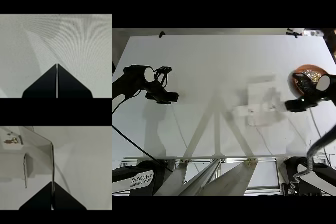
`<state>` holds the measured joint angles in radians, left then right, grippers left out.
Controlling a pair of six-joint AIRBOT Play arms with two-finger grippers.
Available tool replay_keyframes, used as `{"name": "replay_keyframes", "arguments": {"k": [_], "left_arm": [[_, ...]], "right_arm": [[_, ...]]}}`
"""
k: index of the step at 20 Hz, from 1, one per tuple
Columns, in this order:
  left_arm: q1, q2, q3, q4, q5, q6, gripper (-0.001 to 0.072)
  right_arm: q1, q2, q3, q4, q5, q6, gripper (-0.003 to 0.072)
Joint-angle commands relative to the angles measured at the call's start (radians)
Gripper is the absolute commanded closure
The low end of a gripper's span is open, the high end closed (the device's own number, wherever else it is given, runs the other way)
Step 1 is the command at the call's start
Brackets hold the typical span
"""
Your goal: Fold the box and place the chain.
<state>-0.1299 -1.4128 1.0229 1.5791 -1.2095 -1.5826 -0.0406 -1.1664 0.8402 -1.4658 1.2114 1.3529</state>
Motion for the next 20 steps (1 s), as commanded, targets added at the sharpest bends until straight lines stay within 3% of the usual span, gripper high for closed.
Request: {"name": "replay_keyframes", "arguments": {"k": [1, 6, 10, 17, 18, 19, 20], "left_arm": [[-0.001, -0.001, 0.000, 0.000, 0.000, 0.000, 0.0698], [-0.001, -0.001, 0.000, 0.000, 0.000, 0.000, 0.0698], [-0.001, -0.001, 0.000, -0.008, 0.086, 0.000, 0.0698], [-0.001, -0.002, 0.000, -0.094, 0.098, 0.111, 0.0698], [-0.001, -0.002, 0.000, -0.141, 0.123, 0.166, 0.0664], [-0.001, -0.002, 0.000, -0.197, 0.145, 0.210, 0.0489], [-0.002, -0.002, 0.000, -0.274, 0.160, 0.265, 0.0254]], "right_arm": [[0.174, 0.016, -0.032, 0.214, -0.165, -0.006, 0.0681], [0.372, 0.016, -0.103, 0.214, -0.335, 0.118, 0.0680], [0.417, 0.016, -0.109, 0.214, -0.343, 0.133, 0.0680], [0.417, 0.016, -0.109, 0.212, -0.341, 0.132, 0.0679], [0.417, 0.016, -0.109, 0.213, -0.341, 0.132, 0.0679], [0.417, 0.016, -0.109, 0.213, -0.341, 0.132, 0.0678], [0.417, 0.016, -0.109, 0.213, -0.341, 0.132, 0.0678]]}}
